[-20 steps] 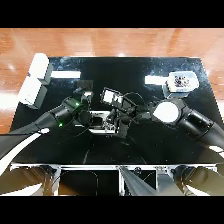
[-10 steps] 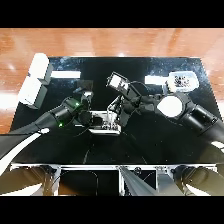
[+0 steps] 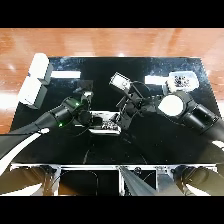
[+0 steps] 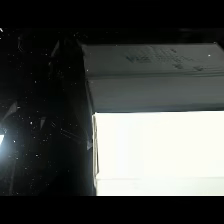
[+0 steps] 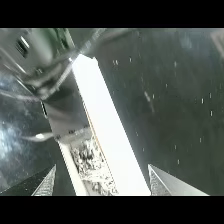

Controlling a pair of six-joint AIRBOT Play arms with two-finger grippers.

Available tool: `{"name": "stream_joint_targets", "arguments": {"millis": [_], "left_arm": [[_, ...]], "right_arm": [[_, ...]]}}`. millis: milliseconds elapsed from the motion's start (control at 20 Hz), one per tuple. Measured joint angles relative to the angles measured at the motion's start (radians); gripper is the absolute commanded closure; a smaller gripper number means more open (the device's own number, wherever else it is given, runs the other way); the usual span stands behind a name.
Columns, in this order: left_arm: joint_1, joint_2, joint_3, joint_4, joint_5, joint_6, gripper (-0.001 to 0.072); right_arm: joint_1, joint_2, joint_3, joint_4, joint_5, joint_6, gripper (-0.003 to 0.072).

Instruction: Fold the box and place the chain.

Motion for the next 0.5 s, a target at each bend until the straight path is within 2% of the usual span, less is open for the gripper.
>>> {"name": "stream_joint_targets", "arguments": {"millis": [250, 500], "left_arm": [[0.000, 0.000, 0.000, -0.005, 0.000, 0.000, 0.0687], [0.000, 0.000, 0.000, -0.012, 0.001, 0.000, 0.0680]], "right_arm": [[-0.094, 0.066, 0.000, -0.075, 0.105, 0.113, 0.0003], [-0.262, 0.133, -0.006, -0.121, 0.315, 0.201, 0.0003]]}}
